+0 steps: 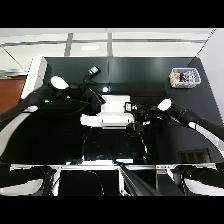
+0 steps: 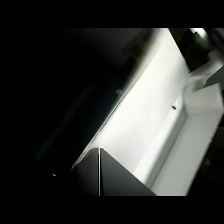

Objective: Fold the box and place the chain.

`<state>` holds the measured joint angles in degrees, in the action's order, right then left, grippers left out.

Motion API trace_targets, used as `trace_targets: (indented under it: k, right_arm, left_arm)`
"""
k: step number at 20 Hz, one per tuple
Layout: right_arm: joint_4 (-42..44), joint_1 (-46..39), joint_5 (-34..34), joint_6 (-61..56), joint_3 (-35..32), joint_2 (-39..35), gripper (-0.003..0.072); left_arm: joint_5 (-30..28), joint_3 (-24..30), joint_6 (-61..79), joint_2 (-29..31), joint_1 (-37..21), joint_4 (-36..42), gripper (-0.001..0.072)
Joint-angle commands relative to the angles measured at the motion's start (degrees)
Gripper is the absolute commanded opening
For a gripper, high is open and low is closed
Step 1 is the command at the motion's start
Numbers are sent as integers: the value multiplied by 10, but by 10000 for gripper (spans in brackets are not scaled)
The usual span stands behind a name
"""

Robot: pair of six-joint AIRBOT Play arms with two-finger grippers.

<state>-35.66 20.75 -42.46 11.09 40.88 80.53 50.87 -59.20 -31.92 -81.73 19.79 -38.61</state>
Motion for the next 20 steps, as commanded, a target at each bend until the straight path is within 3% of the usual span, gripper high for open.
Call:
trace_targets:
  k: [1,4,6,7,8,14,20]
  right_arm:
    - [0,1,0,-1,0,0,158]
    - [0,1,0,-1,0,0,158]
    - [0,1,0,-1,0,0,158]
    - [0,1,0,-1,0,0,158]
    - [0,1,0,-1,0,0,158]
    - [0,1,1,-1,0,0,158]
    - [0,1,1,-1,0,0,158]
  left_arm:
    - [40,16,19,93,-38,-6,25]
    - [62,127,115,176,-77,8,28]
    - [62,192,235,193,-84,11,59]
    - [46,215,316,191,-82,12,335]
    - [30,228,379,188,-75,11,720]
    - [-89,219,470,121,-8,-44,705]
    - [-72,161,469,51,31,-33,683]
